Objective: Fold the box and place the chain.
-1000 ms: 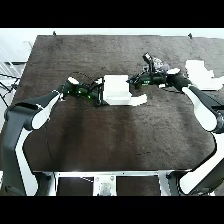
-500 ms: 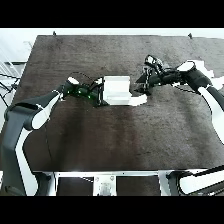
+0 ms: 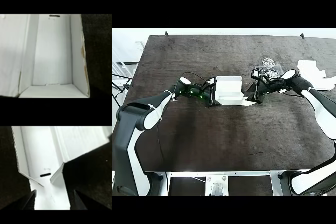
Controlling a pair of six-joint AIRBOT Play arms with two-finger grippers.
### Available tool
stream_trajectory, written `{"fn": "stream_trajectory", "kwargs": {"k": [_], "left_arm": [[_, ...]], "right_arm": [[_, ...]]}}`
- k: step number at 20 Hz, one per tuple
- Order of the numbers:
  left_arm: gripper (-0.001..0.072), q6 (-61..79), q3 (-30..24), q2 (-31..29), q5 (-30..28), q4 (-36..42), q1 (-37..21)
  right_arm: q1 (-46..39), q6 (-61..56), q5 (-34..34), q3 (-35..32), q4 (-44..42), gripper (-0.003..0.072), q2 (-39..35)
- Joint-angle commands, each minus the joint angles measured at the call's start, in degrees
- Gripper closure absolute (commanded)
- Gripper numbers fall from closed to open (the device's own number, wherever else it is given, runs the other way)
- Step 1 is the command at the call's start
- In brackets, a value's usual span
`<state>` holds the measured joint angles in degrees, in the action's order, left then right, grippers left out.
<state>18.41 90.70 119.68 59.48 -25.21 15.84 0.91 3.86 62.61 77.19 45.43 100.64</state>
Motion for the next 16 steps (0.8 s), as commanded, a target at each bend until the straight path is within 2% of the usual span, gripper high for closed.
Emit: {"fn": "stream_trajectory", "kwargs": {"k": [1,4,6,10,16], "left_arm": [[0.0298,0.02,-0.02,0.04,-0.04,0.0,-0.04],[0.0298,0.02,-0.02,0.04,-0.04,0.0,-0.04],[0.0298,0.02,-0.02,0.04,-0.07,0.0,-0.04],[0.0298,0.02,-0.02,0.04,-0.04,0.0,-0.04],[0.0298,0.0,-0.02,0.04,-0.04,0.0,-0.04]], "right_arm": [[1.05,0.74,0.02,-0.04,0.07,0.0117,0.83],[2.43,0.94,0.02,-0.04,0.04,0.0136,0.83],[3.19,0.96,0.0,-0.04,0.07,0.0252,0.83],[4.83,0.98,-0.68,-0.04,0.0,0.041,0.87],[7.32,1.38,-3.98,-0.02,-3.06,0.0402,2.01]]}}
